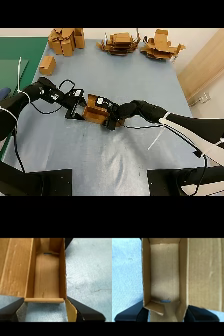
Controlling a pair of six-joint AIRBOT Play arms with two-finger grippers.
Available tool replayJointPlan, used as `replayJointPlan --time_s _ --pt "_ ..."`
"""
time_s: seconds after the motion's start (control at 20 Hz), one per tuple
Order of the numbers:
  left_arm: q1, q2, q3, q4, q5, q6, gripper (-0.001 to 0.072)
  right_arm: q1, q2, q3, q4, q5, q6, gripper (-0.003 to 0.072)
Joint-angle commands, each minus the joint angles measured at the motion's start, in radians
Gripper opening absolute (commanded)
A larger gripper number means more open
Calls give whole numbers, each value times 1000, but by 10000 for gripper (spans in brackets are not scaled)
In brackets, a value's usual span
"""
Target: Fold the box.
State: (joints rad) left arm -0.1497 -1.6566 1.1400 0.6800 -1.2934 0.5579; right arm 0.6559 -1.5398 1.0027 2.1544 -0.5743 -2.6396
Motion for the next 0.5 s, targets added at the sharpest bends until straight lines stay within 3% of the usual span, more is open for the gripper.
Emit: replayJointPlan --time_s 0.0,0.45 --pt "-6 -3 -1 24 25 -33 695 1 -1 0 0 0 1 509" --pt "-37 -2 -7 31 29 -35 694 1 -1 0 0 -3 2 510"
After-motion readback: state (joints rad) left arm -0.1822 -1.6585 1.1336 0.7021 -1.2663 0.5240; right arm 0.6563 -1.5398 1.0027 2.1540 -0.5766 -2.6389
